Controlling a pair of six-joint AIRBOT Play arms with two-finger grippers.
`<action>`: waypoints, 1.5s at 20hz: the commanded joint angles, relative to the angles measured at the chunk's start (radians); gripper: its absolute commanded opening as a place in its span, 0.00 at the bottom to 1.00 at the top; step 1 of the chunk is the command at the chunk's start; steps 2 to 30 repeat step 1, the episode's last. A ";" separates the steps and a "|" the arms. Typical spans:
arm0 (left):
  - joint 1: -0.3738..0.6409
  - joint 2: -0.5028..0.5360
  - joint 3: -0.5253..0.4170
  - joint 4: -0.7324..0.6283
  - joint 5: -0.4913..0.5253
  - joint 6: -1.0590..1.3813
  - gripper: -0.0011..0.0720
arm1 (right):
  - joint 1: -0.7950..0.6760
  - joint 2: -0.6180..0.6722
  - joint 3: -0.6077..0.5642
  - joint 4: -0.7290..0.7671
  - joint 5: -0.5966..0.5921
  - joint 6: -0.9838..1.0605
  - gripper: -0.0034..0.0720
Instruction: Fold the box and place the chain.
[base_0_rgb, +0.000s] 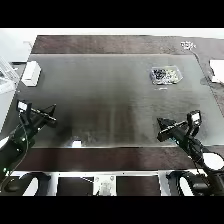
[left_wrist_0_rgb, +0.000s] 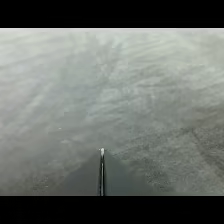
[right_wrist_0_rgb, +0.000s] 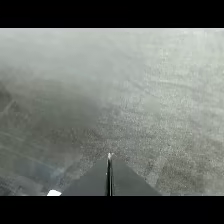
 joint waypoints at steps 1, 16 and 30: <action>0.000 0.001 -0.001 0.001 0.005 0.000 0.04 | 0.001 0.001 -0.002 0.000 0.000 0.000 0.06; 0.000 0.001 -0.001 0.001 0.005 0.000 0.04 | 0.001 0.001 -0.002 0.000 0.000 0.000 0.06; 0.000 0.001 -0.001 0.001 0.005 0.000 0.04 | 0.001 0.001 -0.002 0.000 0.000 0.000 0.06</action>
